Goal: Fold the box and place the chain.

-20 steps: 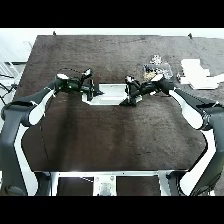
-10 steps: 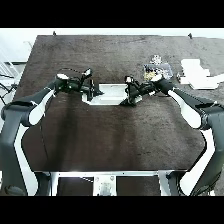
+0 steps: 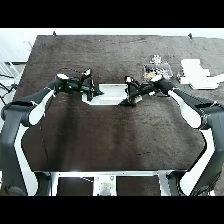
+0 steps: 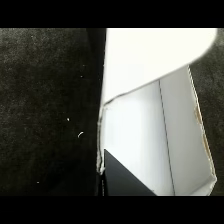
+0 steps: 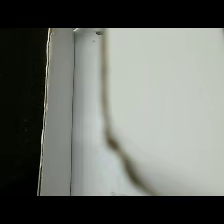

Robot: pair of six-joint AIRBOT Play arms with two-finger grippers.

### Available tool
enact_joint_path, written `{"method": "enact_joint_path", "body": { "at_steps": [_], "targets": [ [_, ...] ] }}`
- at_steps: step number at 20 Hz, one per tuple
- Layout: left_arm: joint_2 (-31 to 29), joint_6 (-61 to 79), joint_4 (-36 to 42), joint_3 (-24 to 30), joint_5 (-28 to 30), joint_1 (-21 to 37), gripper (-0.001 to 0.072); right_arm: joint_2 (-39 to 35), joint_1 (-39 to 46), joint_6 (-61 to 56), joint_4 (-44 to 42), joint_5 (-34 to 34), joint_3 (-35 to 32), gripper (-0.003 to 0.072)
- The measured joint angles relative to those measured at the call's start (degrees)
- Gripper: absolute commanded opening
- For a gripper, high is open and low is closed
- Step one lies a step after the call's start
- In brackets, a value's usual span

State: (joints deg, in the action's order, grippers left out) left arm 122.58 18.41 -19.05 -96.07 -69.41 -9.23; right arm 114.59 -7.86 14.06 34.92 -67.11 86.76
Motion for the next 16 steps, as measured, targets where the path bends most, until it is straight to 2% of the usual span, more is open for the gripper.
{"method": "enact_joint_path", "body": {
  "at_steps": [1, 16],
  "targets": [
    [0.0, 0.0, 0.0, 0.0, 0.0, 0.0, 0.002, 0.1, 0.0, 0.0, 0.0, 0.0, 0.0, 0.0584],
    [0.0, 0.0, 0.0, 0.0, 0.0, -0.1, 0.002, 0.5, 0.6, 0.0, 0.0, -0.1, 0.0, 0.0584]
  ]
}}
